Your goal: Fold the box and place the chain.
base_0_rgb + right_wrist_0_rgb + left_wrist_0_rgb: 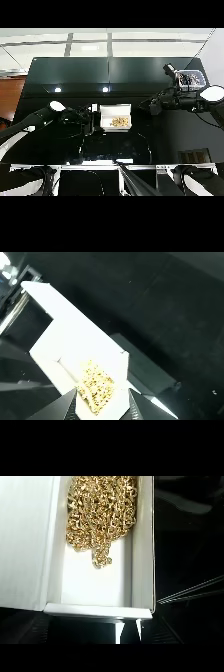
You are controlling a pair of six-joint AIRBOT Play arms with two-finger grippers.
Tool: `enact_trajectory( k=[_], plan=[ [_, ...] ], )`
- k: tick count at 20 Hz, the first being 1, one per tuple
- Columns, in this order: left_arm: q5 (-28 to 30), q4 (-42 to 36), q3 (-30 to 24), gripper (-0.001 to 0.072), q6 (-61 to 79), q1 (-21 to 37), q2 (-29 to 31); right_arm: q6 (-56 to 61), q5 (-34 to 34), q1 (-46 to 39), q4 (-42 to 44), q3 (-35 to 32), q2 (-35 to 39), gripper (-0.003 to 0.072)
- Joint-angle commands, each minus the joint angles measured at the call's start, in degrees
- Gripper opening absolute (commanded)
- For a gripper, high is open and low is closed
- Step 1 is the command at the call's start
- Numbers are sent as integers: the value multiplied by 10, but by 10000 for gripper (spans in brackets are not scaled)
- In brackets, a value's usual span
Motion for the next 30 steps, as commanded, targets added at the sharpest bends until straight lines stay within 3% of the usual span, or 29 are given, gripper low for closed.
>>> enact_trajectory(
  k=[1, 2, 5, 7, 12, 14, 20, 24, 27, 30],
  plan=[
    [-3, 3, 3, 689, 23, -1, -2, 9, -31, 0, 0, 0, 0, 633],
    [-4, 4, 4, 688, 23, -1, -3, 10, -37, 0, 0, 0, 0, 717],
    [-4, 4, 4, 675, 23, -1, -3, 10, -55, 0, 0, 0, -1, 717],
    [-3, 4, 4, 476, 23, -1, -3, 10, -81, 9, 1, 0, -12, 717],
    [-3, 4, 4, 461, 23, -1, -3, 10, -234, 81, 16, 26, -70, 717],
    [-3, 4, 4, 461, 23, -1, -3, 10, -248, 104, 15, 49, -101, 717],
    [-3, 4, 4, 461, 23, -1, -3, -68, -129, 143, -86, 52, -145, 716],
    [-3, 4, 4, 461, 23, -1, -3, -234, -79, 143, -84, 56, -138, 716],
    [-3, 4, 4, 461, 23, -1, -3, -259, -21, 143, -85, 62, -133, 716],
    [-3, 4, 4, 461, 23, -1, -3, -263, -8, 155, -89, 62, -133, 716]
  ],
)
